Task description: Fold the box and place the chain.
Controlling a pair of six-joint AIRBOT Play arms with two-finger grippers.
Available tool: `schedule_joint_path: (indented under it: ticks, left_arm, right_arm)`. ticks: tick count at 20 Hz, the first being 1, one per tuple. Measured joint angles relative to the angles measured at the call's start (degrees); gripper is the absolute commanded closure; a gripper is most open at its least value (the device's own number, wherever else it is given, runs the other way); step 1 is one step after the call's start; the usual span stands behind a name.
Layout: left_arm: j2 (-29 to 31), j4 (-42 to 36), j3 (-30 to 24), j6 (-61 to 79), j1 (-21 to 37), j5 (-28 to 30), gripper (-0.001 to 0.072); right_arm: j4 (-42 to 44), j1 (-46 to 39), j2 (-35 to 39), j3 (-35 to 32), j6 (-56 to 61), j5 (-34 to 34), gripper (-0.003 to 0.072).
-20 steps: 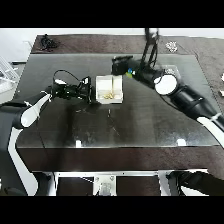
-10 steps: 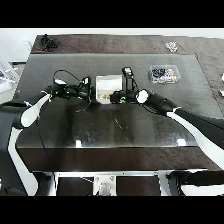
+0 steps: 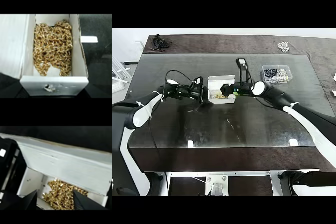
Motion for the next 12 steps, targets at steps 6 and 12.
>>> schedule_joint_path:
  ticks: [6, 12]
  left_arm:
    - [0.00, 0.00, 0.02, 0.00, 0.00, 0.00, 0.0342]
    - [0.00, 0.02, 0.00, 0.00, 0.00, 0.00, 0.0342]
  right_arm:
    - [-3.56, -2.25, 10.75, 1.66, -12.72, -0.90, 0.0572]
    - [-1.77, -11.50, 8.52, 5.55, -32.92, 5.29, 0.0573]
